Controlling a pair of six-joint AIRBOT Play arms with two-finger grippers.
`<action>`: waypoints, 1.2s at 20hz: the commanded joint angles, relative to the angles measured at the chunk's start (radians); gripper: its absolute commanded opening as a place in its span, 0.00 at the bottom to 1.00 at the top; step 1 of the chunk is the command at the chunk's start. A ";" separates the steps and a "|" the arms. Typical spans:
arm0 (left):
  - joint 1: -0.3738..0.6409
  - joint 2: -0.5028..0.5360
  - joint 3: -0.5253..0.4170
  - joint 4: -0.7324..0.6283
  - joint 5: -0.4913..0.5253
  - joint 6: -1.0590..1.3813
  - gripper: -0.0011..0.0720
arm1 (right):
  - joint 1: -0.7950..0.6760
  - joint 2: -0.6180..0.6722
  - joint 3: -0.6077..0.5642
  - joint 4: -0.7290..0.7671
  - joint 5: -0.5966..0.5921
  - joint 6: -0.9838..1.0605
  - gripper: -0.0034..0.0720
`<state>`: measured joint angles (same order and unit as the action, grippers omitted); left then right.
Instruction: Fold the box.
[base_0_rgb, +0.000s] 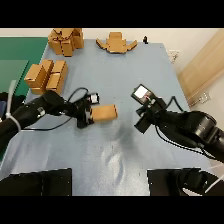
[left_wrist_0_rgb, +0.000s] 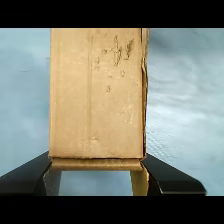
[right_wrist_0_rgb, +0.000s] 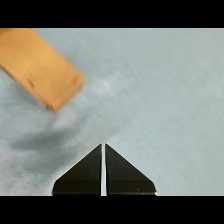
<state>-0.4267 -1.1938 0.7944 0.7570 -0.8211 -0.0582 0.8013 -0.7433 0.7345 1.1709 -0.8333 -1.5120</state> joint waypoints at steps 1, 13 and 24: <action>0.072 0.118 0.014 0.154 0.185 -0.435 0.03 | 0.000 0.083 -0.082 -0.181 -0.045 0.205 0.10; 0.389 -0.220 0.412 0.610 0.158 -1.223 0.03 | 0.000 0.121 -0.137 -0.179 -0.048 0.276 0.10; 0.389 -0.356 0.528 0.609 -0.008 -1.263 0.04 | 0.000 0.121 -0.137 -0.179 -0.035 0.282 0.10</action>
<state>-0.0380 -1.5387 1.3132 1.3617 -0.8032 -1.3136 0.8013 -0.6231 0.5983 0.9916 -0.8730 -1.2308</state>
